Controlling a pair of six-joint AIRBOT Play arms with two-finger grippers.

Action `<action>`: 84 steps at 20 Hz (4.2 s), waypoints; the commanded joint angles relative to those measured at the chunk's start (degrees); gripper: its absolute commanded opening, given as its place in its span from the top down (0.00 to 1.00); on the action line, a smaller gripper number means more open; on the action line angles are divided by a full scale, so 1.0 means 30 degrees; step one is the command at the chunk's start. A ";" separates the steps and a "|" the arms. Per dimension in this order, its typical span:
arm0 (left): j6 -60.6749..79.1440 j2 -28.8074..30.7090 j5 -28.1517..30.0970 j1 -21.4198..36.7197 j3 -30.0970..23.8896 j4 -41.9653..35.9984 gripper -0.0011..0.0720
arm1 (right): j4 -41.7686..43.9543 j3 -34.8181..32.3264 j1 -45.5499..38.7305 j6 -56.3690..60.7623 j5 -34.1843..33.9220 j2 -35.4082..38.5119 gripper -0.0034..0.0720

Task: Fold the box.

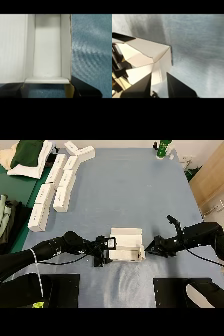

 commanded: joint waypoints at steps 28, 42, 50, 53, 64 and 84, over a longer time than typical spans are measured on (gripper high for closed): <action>0.0000 0.0007 0.0007 0.0007 0.0015 0.0000 0.34 | -1.6997 0.6747 1.7624 2.1748 0.2288 -0.6579 0.55; 0.0000 0.0007 0.0007 0.0007 0.0015 0.0000 0.34 | -1.7420 0.6980 1.7624 2.2331 0.1494 -0.6674 0.95; 0.0000 0.0007 0.0007 0.0007 0.0015 0.0000 0.34 | -1.7107 0.6987 1.7617 2.2003 0.1501 -0.6652 0.29; 0.0000 0.0007 0.0007 0.0007 0.0022 0.0000 0.34 | -1.5963 0.7009 1.7617 2.1332 0.1443 -0.6645 0.25; 0.0000 0.0007 0.0007 0.0007 0.0022 0.0000 0.34 | -2.1937 0.9683 1.7537 2.0495 -0.4823 -0.2091 0.58; 0.0000 0.0007 0.0007 0.0007 0.0015 0.0000 0.34 | 0.4167 0.7570 0.0721 -0.2863 -0.1872 -0.9799 0.95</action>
